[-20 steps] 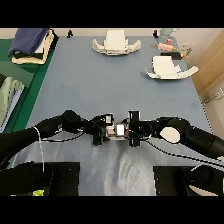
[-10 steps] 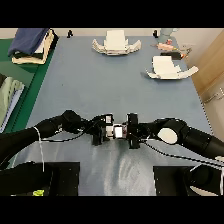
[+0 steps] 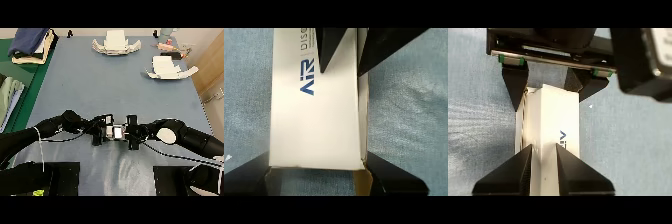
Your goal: Fold the box.
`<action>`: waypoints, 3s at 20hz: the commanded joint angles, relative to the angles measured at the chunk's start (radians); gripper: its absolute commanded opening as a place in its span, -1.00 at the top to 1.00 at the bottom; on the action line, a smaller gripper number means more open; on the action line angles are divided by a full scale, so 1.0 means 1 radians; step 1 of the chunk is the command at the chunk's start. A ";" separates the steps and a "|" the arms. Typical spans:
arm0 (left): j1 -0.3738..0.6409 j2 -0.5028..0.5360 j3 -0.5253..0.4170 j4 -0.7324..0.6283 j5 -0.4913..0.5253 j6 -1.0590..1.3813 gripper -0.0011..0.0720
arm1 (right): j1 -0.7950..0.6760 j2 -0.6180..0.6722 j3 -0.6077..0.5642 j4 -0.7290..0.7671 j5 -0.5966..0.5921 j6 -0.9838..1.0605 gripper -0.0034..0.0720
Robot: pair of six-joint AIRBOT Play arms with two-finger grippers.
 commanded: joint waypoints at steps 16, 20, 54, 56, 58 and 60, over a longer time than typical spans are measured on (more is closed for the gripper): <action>0.000 0.000 0.001 -0.001 0.002 -0.001 -0.38 | -0.002 0.090 -0.037 0.073 -0.099 0.514 0.90; 0.000 0.000 0.001 -0.001 0.002 -0.001 -0.38 | 0.001 0.090 -0.154 0.228 -0.318 0.543 0.90; 0.000 0.000 0.001 -0.001 0.002 -0.001 -0.38 | 0.065 0.140 -0.259 0.267 -0.470 0.578 0.90; 0.000 0.000 0.001 -0.001 0.002 -0.001 -0.38 | 0.065 0.175 -0.252 0.255 -0.482 0.578 0.90; 0.000 0.000 0.001 -0.001 0.002 -0.001 -0.38 | 0.065 0.196 -0.252 0.253 -0.492 0.578 0.90; 0.000 0.000 0.001 -0.001 0.002 -0.001 -0.38 | 0.065 0.197 -0.252 0.253 -0.489 0.578 0.90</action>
